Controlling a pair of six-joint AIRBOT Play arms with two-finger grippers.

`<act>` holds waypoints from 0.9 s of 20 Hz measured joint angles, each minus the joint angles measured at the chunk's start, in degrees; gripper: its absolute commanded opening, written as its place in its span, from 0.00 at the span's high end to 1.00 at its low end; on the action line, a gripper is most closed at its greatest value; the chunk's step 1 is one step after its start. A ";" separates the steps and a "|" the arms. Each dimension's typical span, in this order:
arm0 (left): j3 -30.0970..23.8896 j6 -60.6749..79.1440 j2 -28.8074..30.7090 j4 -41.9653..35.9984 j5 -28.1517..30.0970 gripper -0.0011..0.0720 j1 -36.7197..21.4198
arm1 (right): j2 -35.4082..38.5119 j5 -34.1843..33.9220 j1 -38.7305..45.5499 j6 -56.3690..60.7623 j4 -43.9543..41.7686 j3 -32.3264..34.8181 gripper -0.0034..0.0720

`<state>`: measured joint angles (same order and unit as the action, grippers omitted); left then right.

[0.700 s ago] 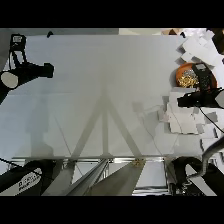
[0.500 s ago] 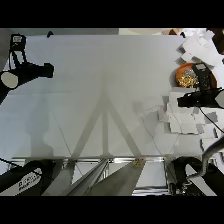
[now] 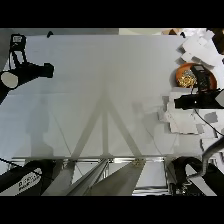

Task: Fold the box and place the chain.

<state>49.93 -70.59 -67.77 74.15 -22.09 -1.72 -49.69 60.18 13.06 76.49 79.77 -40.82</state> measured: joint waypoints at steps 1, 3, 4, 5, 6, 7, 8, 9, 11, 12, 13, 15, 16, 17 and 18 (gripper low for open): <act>0.00 0.00 0.00 0.00 0.00 0.03 0.00 | 0.00 1.27 0.00 -0.44 -0.68 -0.24 0.94; 0.00 0.00 0.00 -0.02 0.00 0.03 0.00 | 0.00 4.35 0.00 -1.14 -0.20 -1.25 0.94; 0.00 0.00 0.00 0.00 0.00 0.03 0.00 | 0.00 5.92 0.00 -1.29 0.92 -1.95 0.94; 0.00 0.00 0.00 0.00 0.00 0.03 0.00 | 0.00 7.69 0.00 -1.31 2.64 -2.93 0.94; 0.00 0.00 0.00 0.00 0.00 0.03 0.00 | 0.00 9.25 0.00 -1.25 4.66 -3.96 0.94; 0.00 0.00 0.00 -0.02 -0.02 0.03 0.00 | 0.00 10.91 0.00 -0.66 7.30 -5.20 0.94; 0.00 0.00 0.00 -0.02 0.00 0.03 0.00 | 0.00 12.35 0.00 0.07 10.38 -6.47 0.94; 0.00 0.00 0.00 -0.02 -0.02 0.03 0.00 | 0.00 13.70 0.02 0.37 13.40 -7.58 0.93; 0.00 0.00 0.00 0.00 -0.02 0.03 0.00 | 0.00 16.17 0.02 1.14 20.02 -9.51 0.61; 0.00 0.00 0.00 0.00 0.00 0.03 0.00 | 0.00 17.22 0.02 1.60 23.52 -10.16 0.52; 0.00 0.00 0.00 -0.02 0.00 0.03 0.00 | 0.00 17.88 0.02 2.23 26.58 -10.62 0.51; 0.00 0.00 0.00 -0.02 0.00 0.03 0.00 | 0.00 18.56 0.11 4.22 32.87 -11.21 0.49; 0.00 0.00 0.00 0.00 -0.02 0.03 0.00 | 0.00 18.51 0.48 5.20 35.47 -11.39 0.49; 0.00 0.00 0.00 -0.02 -0.02 0.03 0.00 | -0.02 18.43 1.46 6.27 37.68 -11.52 0.43; 0.00 0.00 0.00 -0.02 -0.02 0.03 0.00 | -0.09 18.27 2.95 6.99 39.21 -11.61 0.37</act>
